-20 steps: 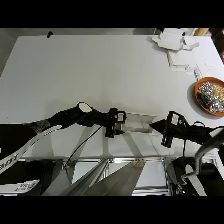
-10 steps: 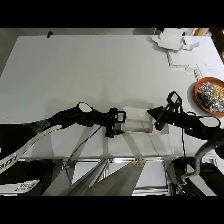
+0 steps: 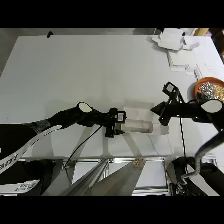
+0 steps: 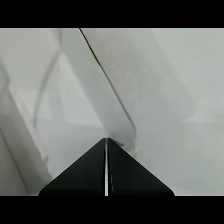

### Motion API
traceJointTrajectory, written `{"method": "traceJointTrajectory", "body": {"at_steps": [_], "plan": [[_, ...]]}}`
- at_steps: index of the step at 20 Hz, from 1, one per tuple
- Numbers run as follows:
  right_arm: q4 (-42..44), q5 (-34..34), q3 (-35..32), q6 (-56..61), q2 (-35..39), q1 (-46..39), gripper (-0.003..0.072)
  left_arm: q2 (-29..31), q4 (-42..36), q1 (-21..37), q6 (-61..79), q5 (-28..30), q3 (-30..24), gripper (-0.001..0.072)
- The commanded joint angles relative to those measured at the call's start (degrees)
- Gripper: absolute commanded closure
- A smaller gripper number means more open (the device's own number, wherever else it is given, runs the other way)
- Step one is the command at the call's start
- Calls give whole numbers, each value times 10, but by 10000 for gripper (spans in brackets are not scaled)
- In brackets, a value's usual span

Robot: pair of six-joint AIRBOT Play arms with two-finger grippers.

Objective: Fold the box and place the chain.

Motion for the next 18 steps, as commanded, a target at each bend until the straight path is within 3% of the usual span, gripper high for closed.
{"method": "traceJointTrajectory", "body": {"at_steps": [1, 3, 5, 12, 18], "plan": [[-115, 107, 45, -16, 41, 0, 669, 0, 0, 0, 0, 0, 0, 368], [-166, 158, 42, -70, 53, 0, 656, 0, 0, 0, 0, 0, 0, 368], [-183, 158, 26, -86, 53, 0, 517, 0, 0, 0, 0, 0, 0, 368], [-75, 93, -85, -247, 52, 0, 532, 0, 0, 0, 0, 0, 0, 368], [-24, 54, -116, -266, 30, 0, 532, 0, 0, 0, 0, 0, 0, 368]]}}
